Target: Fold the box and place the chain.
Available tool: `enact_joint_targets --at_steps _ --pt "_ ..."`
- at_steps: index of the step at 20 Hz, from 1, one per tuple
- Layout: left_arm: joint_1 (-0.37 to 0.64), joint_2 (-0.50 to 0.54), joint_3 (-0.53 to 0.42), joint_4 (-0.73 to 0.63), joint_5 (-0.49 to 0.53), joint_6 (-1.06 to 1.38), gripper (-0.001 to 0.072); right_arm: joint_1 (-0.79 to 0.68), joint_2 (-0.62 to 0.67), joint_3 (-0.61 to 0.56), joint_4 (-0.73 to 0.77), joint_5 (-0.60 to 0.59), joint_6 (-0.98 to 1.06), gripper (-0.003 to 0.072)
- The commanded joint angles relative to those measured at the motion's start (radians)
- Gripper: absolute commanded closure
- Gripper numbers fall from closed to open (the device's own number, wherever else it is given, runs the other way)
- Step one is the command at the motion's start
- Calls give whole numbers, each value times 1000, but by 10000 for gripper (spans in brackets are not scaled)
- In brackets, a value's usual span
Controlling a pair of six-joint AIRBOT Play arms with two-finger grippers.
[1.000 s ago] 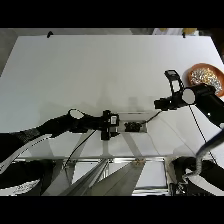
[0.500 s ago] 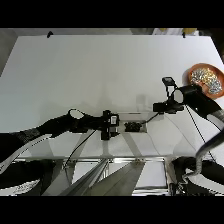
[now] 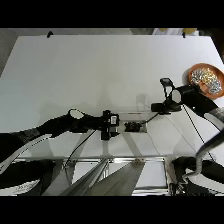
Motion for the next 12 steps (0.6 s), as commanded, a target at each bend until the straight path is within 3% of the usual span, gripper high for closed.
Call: enact_joint_targets --at_steps 1,4,12 --pt "0 0 0 0 0 0 561 0 2 0 8 5 -12 659" --pt "0 0 0 0 0 0 561 27 63 0 -2 23 -39 660" --pt "0 0 0 0 0 0 561 136 380 0 -5 105 -38 660"
